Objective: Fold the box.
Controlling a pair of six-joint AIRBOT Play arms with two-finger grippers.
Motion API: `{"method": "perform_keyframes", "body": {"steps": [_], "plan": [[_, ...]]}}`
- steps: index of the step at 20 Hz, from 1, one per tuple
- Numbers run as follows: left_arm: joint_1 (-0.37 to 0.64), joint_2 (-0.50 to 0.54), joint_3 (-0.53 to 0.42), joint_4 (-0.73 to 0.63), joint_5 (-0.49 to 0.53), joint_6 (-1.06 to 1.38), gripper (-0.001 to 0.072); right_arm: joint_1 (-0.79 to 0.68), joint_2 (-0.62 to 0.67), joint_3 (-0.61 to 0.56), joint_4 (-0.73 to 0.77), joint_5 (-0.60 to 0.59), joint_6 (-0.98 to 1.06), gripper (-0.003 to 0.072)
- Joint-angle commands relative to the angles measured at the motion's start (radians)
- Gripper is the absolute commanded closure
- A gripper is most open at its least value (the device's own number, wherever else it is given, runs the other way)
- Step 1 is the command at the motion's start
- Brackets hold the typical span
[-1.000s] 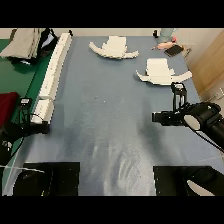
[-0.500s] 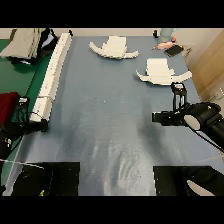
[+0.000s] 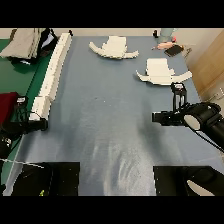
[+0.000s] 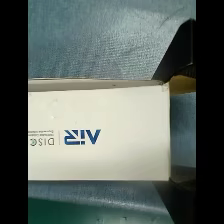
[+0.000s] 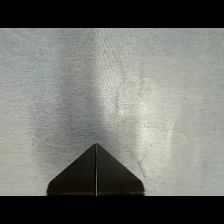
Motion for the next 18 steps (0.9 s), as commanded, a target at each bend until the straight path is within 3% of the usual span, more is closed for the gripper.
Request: {"method": "perform_keyframes", "body": {"steps": [1,18], "plan": [[0.001,0.0,0.0,-0.084,0.004,0.0,0.0238,0.0,0.0,0.001,0.0,0.0,0.0,0.0685],[0.001,-0.106,0.0,-0.098,0.012,0.113,0.0223,0.0,0.0,0.001,0.008,0.0,0.0,0.0685]]}}
